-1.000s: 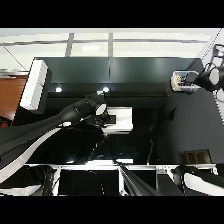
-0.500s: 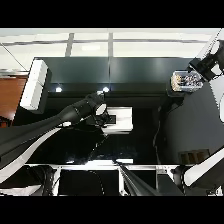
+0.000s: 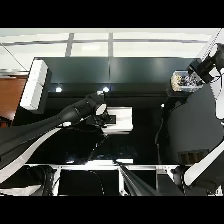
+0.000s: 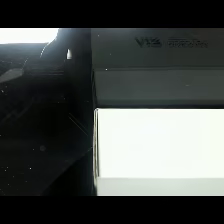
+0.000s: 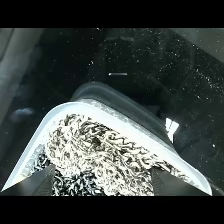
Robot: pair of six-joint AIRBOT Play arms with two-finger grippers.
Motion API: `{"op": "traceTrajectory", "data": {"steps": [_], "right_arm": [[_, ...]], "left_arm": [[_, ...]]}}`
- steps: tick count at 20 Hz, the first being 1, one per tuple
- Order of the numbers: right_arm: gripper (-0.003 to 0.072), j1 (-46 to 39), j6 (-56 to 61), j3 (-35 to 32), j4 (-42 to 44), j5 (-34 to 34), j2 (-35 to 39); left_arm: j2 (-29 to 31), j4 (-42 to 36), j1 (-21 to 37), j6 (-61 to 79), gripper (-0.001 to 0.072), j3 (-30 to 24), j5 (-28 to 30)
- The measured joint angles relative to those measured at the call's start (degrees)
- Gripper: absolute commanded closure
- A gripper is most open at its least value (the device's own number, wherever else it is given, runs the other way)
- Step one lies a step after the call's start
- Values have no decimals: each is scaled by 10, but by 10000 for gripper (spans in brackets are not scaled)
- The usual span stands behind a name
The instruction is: Fold the box and place the chain.
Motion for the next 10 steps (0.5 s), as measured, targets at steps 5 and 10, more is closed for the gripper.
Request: {"op": "traceTrajectory", "data": {"steps": [5, 10], "right_arm": [[495, -2, -21, 1, 10, 9, -12], [673, -6, -85, 1, 16, 28, -4]], "left_arm": [[0, 0, 0, 0, 681, 0, 0], [0, 0, 0, 0, 681, 0, -1]]}}
